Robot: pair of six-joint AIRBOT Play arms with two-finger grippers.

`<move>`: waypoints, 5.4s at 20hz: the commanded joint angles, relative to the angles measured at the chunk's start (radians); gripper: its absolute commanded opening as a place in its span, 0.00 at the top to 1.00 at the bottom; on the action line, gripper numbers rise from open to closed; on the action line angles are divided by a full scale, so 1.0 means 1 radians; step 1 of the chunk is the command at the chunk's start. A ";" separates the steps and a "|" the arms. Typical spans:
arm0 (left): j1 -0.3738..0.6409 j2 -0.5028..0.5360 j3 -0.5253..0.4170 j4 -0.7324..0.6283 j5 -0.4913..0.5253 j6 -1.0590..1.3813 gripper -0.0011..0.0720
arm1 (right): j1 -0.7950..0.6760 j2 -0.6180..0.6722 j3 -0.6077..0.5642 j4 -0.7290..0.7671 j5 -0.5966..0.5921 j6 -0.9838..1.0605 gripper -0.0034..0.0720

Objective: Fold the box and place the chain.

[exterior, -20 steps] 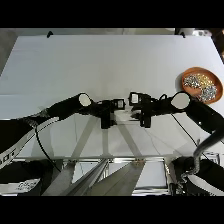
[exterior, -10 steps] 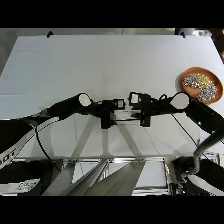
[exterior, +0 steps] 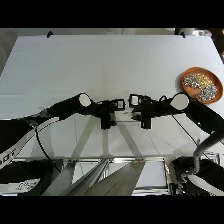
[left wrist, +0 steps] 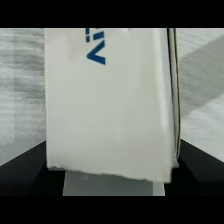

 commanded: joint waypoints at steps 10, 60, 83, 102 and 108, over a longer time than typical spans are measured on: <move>0.000 0.000 0.000 -0.001 0.005 -0.002 0.45 | 0.000 0.031 -0.036 -0.004 -0.001 -0.002 0.48; 0.000 0.000 0.000 -0.001 0.006 -0.002 0.45 | -0.002 0.069 -0.369 0.784 -0.220 -0.117 0.95; 0.000 0.000 0.000 -0.001 0.006 -0.002 0.45 | -0.002 0.300 -0.396 0.856 -0.311 -0.227 0.94; 0.000 0.000 0.000 -0.001 0.006 -0.002 0.45 | -0.006 0.337 0.145 -0.704 0.517 1.112 0.95; 0.000 0.000 0.000 -0.001 0.006 -0.002 0.45 | -0.290 0.015 0.274 -0.529 0.549 1.024 0.95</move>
